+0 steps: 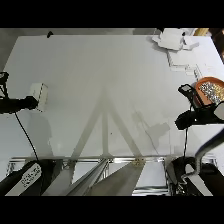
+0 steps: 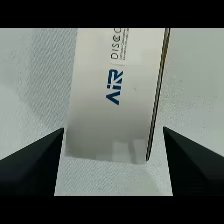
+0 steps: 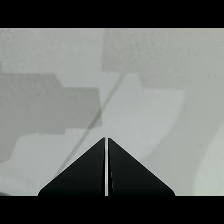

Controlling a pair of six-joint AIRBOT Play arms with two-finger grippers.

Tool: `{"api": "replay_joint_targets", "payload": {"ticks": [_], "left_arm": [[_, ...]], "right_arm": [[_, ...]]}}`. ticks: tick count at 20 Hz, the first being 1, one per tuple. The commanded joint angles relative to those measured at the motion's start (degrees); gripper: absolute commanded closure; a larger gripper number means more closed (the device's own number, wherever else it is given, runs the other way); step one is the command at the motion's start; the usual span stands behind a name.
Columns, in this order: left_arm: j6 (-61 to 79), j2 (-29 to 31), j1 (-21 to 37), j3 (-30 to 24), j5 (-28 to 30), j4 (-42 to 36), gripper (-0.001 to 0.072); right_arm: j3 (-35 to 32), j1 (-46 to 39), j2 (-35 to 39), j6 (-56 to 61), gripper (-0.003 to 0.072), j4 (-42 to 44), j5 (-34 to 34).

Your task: Fold the box and place the chain.

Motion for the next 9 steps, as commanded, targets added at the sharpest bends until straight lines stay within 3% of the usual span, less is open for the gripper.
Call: {"api": "replay_joint_targets", "payload": {"ticks": [1,9], "left_arm": [[-0.7,0.3,0.4,0.0,-2.4,0.7,0.0019],[-0.7,8.8,0.3,0.0,-1.4,0.5,0.002]], "right_arm": [[0.0,0.0,0.0,0.0,0.0665,0.0,0.0],[0.0,0.0,0.0,0.0,0.0665,0.0,0.0]]}}
